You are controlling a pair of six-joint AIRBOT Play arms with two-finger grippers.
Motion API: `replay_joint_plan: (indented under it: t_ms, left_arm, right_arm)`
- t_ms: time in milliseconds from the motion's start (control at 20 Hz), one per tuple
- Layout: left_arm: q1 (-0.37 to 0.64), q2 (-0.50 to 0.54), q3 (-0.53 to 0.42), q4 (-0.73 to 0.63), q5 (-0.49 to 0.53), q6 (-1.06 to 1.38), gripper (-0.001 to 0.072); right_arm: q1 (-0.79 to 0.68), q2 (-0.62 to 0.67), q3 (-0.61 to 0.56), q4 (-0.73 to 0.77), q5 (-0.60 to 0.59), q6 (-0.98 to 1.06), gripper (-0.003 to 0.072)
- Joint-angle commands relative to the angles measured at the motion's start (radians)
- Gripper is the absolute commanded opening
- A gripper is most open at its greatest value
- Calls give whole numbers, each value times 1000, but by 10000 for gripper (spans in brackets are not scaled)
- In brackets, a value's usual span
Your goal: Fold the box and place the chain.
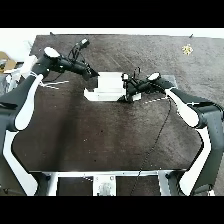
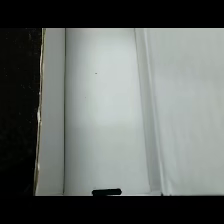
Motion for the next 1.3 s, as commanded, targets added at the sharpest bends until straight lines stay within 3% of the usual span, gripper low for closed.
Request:
replay_joint_plan:
  t_ms: [0, 50, 100, 150, 200, 250, 550, 1000, 1050, 1100, 1250]
  left_arm:
    - [11, 41, 5, 93, -132, 161, 13]
    - [11, 39, 4, 204, -156, 204, 194]
    - [9, 34, 4, 287, -157, 211, 538]
    - [9, 30, -10, 326, -130, 213, 662]
    - [9, 30, -35, 329, -90, 246, 665]
    - [6, 30, -65, 331, -60, 297, 720]
    - [-47, 29, -215, 336, 111, 375, 720]
    - [-80, -16, -217, 338, 184, 369, 700]
    - [-80, -15, -217, 336, 185, 368, 590]
    - [-80, -15, -217, 320, 189, 369, 546]
    - [-80, -15, -217, 296, 189, 369, 507]
  right_arm:
    - [1, 0, 0, 0, 1, 2, 429]
    - [1, 0, 0, 0, 1, 2, 429]
    - [1, 0, 0, 0, 1, 2, 429]
    - [1, 0, 0, 0, 1, 2, 429]
    - [1, 0, 0, 0, 1, 2, 429]
    - [1, 0, 0, 0, 1, 2, 429]
    - [1, 0, 0, 0, 1, 2, 429]
    - [1, 0, 0, 0, 1, 2, 429]
    - [1, 0, 0, 0, 1, 2, 428]
    - [1, 0, 0, 0, 1, 2, 429]
    - [1, 0, 0, 0, 1, 2, 429]
